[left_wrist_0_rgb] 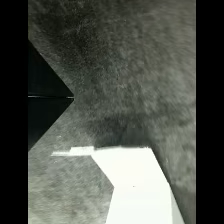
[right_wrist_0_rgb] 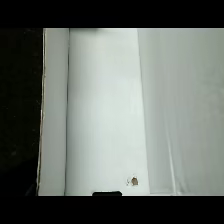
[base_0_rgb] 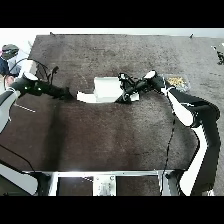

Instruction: Fold the box and place the chain.

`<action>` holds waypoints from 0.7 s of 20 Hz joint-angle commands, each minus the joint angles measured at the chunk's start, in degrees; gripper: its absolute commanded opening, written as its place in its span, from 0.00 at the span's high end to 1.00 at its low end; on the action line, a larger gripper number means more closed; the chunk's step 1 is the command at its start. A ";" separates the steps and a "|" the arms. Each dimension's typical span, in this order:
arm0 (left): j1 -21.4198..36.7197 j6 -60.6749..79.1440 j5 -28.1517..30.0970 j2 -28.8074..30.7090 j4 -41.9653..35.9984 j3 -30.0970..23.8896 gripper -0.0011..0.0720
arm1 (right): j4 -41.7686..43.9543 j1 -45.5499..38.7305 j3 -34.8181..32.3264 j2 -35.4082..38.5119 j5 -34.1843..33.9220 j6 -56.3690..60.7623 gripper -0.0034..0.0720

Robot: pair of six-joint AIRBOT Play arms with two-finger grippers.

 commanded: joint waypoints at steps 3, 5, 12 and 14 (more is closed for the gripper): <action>-4.83 5.51 5.35 -0.02 -7.74 -4.92 0.97 | 0.02 0.07 0.00 0.02 0.00 0.00 0.30; -6.69 5.53 7.37 -0.02 -8.96 -4.92 0.97 | 0.02 0.07 0.00 0.02 0.00 0.00 0.30; -7.48 8.61 7.45 0.00 -19.34 -4.85 0.97 | 0.02 0.07 0.00 0.02 0.00 0.00 0.30; -7.48 11.21 6.38 0.11 -22.53 -4.85 0.95 | 0.02 0.07 0.00 0.02 0.00 0.00 0.30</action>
